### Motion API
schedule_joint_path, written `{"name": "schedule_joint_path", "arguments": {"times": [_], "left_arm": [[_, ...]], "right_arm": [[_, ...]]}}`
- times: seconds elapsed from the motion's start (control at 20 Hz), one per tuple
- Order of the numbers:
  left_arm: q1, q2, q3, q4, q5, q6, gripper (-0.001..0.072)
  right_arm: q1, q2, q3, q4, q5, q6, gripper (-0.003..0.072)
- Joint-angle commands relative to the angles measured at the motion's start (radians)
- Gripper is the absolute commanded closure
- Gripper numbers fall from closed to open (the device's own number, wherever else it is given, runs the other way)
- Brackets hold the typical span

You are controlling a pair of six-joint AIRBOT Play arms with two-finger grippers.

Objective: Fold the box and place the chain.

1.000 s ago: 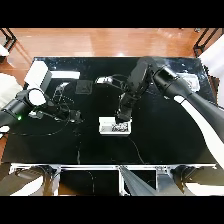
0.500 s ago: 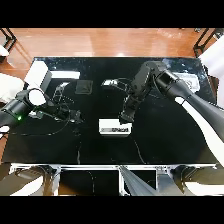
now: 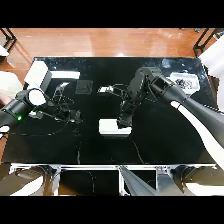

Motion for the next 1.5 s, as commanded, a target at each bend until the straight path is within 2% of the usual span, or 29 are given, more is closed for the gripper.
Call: {"name": "schedule_joint_path", "arguments": {"times": [0.0,0.4,0.65,0.7,0.8,0.85,0.9,0.95,1.05,1.1,1.2,1.25,1.3,1.35,1.4,1.45], "left_arm": [[0.000,-0.001,0.000,0.000,0.000,0.000,0.0078],[0.000,-0.001,0.000,0.000,-0.002,0.000,0.0078],[0.000,-0.001,0.000,0.000,-0.002,0.000,0.0078],[0.000,-0.001,0.000,0.000,-0.002,0.000,0.0078],[0.000,-0.001,0.000,0.000,-0.002,0.000,0.0078],[0.000,-0.001,0.000,0.000,-0.002,0.000,0.0078],[0.000,-0.001,0.000,0.000,-0.002,0.000,0.0078],[0.000,-0.001,0.000,0.000,-0.002,0.000,0.0078],[0.000,-0.001,0.000,0.000,-0.002,0.000,0.0078],[0.000,-0.001,0.000,0.000,-0.002,0.000,0.0078],[0.000,-0.001,0.000,0.000,-0.002,0.000,0.0078],[0.000,-0.001,0.000,0.000,-0.002,0.000,0.0078],[0.000,-0.001,0.000,0.000,-0.002,0.000,0.0078],[0.000,-0.001,0.000,0.000,-0.002,0.000,0.0078],[0.000,-0.001,0.000,0.000,-0.002,0.000,0.0078],[0.000,-0.001,0.000,0.000,-0.002,0.000,0.0078]], "right_arm": [[0.019,0.003,-0.001,-0.015,-0.010,0.000,-0.0014],[0.087,0.012,-0.001,-0.146,0.039,0.062,-0.0013],[0.111,0.012,-0.019,-0.175,0.070,0.078,-0.0010],[0.113,0.012,-0.019,-0.176,0.072,0.080,0.0082],[0.113,0.013,-0.019,-0.174,0.073,0.080,0.0151],[0.113,0.014,-0.019,-0.174,0.073,0.080,0.0266],[0.113,0.016,-0.019,-0.174,0.073,0.080,0.0279],[0.113,0.018,-0.019,-0.173,0.073,0.080,0.0373],[0.113,0.021,-0.019,-0.171,0.076,0.080,0.0394],[0.113,0.022,-0.019,-0.171,0.078,0.080,0.0484],[0.113,0.022,-0.019,-0.171,0.084,0.080,0.0499],[0.113,0.022,-0.019,-0.171,0.084,0.081,0.0482],[0.113,0.024,-0.019,-0.171,0.088,0.095,0.0275],[0.113,0.027,-0.019,-0.171,0.089,0.103,0.0023],[0.113,0.030,-0.019,-0.171,0.088,0.101,-0.0022],[0.113,0.030,-0.019,-0.171,0.087,0.101,-0.0022]]}}
